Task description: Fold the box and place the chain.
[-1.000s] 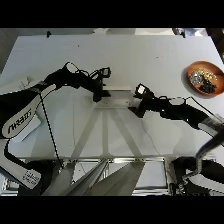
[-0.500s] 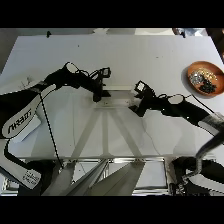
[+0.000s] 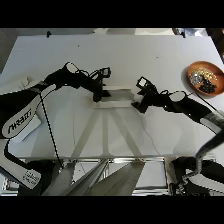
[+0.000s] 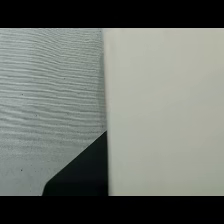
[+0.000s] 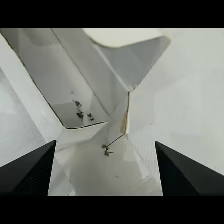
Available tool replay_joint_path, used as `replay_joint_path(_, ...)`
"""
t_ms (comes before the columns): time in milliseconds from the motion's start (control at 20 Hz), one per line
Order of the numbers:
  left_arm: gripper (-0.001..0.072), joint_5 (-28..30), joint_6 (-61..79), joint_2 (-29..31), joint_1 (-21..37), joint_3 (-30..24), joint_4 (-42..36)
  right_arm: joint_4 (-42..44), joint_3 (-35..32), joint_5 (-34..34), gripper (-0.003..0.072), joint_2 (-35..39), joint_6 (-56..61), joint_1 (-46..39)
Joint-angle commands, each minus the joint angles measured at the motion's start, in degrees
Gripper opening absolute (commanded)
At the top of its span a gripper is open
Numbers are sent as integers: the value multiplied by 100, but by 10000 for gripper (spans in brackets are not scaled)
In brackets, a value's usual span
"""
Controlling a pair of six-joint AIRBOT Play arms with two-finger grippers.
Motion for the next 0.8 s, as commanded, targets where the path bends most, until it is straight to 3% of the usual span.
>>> replay_joint_path(0, 9, -9, 2, -2, -2, -2, 2, -28, 190, 511, 691, -24, -542, -138)
replay_joint_path(300, 9, -9, 2, -2, -2, -2, 2, -24, 723, 1213, 691, -675, -804, -138)
replay_joint_path(500, 9, -9, 2, -2, -2, -2, 2, -39, 1172, 1292, 691, -1091, -855, -188)
replay_joint_path(750, 9, -9, 2, -2, -2, -2, 2, -24, 1440, 2535, 691, -1547, -1176, -476)
